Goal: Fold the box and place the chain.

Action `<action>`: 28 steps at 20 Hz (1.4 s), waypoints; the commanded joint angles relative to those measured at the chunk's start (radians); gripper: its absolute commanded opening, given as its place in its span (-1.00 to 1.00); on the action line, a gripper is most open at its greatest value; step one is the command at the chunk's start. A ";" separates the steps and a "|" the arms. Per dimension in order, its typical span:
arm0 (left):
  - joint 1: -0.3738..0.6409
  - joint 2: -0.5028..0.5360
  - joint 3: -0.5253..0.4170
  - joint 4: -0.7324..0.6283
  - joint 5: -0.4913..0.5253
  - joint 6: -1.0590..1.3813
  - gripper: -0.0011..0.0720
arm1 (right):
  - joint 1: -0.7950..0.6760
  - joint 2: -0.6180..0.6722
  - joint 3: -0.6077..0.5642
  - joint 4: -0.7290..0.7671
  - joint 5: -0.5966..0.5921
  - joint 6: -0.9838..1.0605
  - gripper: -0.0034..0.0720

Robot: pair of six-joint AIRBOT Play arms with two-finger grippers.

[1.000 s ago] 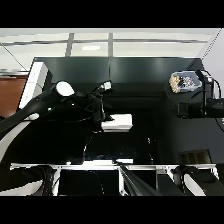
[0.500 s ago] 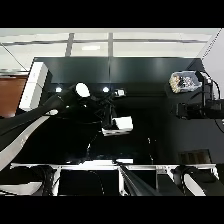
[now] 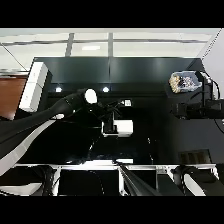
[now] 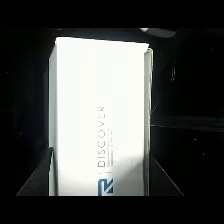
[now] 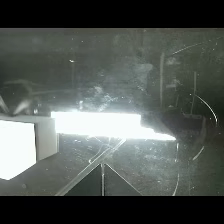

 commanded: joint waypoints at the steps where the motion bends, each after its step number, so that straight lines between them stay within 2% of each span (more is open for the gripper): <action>1: -0.039 0.000 0.000 0.019 0.073 -0.001 0.99 | 0.000 0.000 0.000 0.001 0.000 0.003 -0.87; 3: -0.063 -0.001 0.000 0.040 0.144 -0.001 0.98 | 0.000 0.000 0.000 0.001 0.001 0.003 -0.87; 5: -0.085 -0.003 0.000 0.056 0.156 -0.001 0.98 | 0.000 0.000 0.000 0.000 0.000 0.003 -0.87; 6: -0.101 -0.004 0.000 0.092 0.157 -0.002 0.91 | 0.000 0.000 0.000 0.000 0.000 0.003 -0.87; 7: -0.121 -0.004 0.000 0.156 0.158 -0.034 0.74 | 0.000 0.000 0.000 0.002 0.001 0.004 -0.87; 8: -0.138 -0.003 0.001 0.232 0.154 -0.108 0.15 | 0.000 0.000 0.000 0.003 0.004 0.005 -0.87; 9: -0.147 -0.002 0.002 0.291 0.134 -0.173 -0.31 | 0.000 0.000 0.000 0.002 0.008 0.004 -0.87; 10: -0.148 0.000 0.009 0.336 0.094 -0.237 -0.37 | 0.000 0.000 0.000 0.002 0.013 0.004 -0.87; 13: -0.089 0.037 0.032 0.423 -0.052 -0.447 -0.34 | 0.000 0.000 0.000 -0.001 0.026 0.003 -0.87; 17: 0.101 0.146 0.046 0.438 -0.222 -0.575 -0.34 | 0.000 0.000 0.000 -0.010 0.007 0.003 -0.87; 22: 0.462 0.247 0.035 0.468 -0.545 -0.700 -0.34 | 0.003 0.000 0.000 -0.011 0.009 -0.018 -0.87; 23: 0.541 0.266 0.026 0.467 -0.564 -0.734 -0.34 | 0.006 0.000 -0.001 -0.013 0.010 -0.032 -0.87; 26: 0.771 0.312 -0.032 0.483 -0.532 -0.840 -0.34 | 0.008 0.000 -0.005 -0.013 0.004 -0.049 -0.87; 28: 0.922 0.327 -0.095 0.568 -0.536 -0.901 -0.34 | 0.008 0.000 -0.005 -0.013 0.000 -0.050 -0.87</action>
